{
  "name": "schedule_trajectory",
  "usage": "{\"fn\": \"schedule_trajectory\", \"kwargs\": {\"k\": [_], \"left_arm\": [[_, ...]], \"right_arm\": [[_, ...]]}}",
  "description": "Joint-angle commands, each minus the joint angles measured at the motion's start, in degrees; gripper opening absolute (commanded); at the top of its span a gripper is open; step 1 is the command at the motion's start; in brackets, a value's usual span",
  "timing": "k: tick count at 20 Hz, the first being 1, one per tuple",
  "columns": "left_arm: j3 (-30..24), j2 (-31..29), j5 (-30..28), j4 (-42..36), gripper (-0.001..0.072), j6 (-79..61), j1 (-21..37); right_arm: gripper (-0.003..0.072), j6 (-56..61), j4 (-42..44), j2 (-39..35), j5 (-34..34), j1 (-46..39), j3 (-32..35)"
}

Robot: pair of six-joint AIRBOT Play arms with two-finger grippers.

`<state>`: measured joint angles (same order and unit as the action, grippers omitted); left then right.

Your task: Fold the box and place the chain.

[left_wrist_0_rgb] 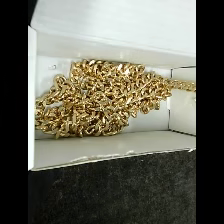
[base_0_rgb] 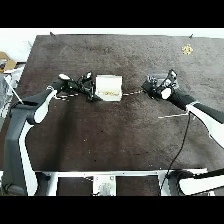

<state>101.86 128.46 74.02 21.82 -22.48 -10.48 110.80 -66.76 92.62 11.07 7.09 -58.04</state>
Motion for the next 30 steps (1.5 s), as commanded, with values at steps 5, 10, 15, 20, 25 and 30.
{"fn": "schedule_trajectory", "kwargs": {"k": [5,10,15,20,25,30], "left_arm": [[0.0,0.0,0.0,0.0,0.0474,0.0,0.1],[0.0,0.0,0.0,0.0,0.0474,0.0,0.1],[0.0,0.0,0.0,0.0,0.0474,0.0,0.1],[0.0,0.0,0.0,0.0,0.0474,0.0,0.1],[0.0,0.0,0.0,0.0,0.0474,0.0,0.1],[0.0,0.0,0.0,0.0,0.0474,0.0,0.1]], "right_arm": [[-0.0006,-1.1,3.4,4.2,-2.1,1.6,-4.4],[-0.0006,-4.7,-4.0,-10.6,-2.5,6.1,-4.4],[-0.0006,-4.7,-8.9,-24.9,-5.6,9.4,-4.5],[-0.0006,-4.7,-10.7,-29.4,-12.4,17.4,-5.2],[-0.0006,-4.5,-10.1,-26.1,-21.6,24.8,-5.8],[-0.0006,-4.0,-7.3,-20.5,-22.3,27.2,-5.9]]}}
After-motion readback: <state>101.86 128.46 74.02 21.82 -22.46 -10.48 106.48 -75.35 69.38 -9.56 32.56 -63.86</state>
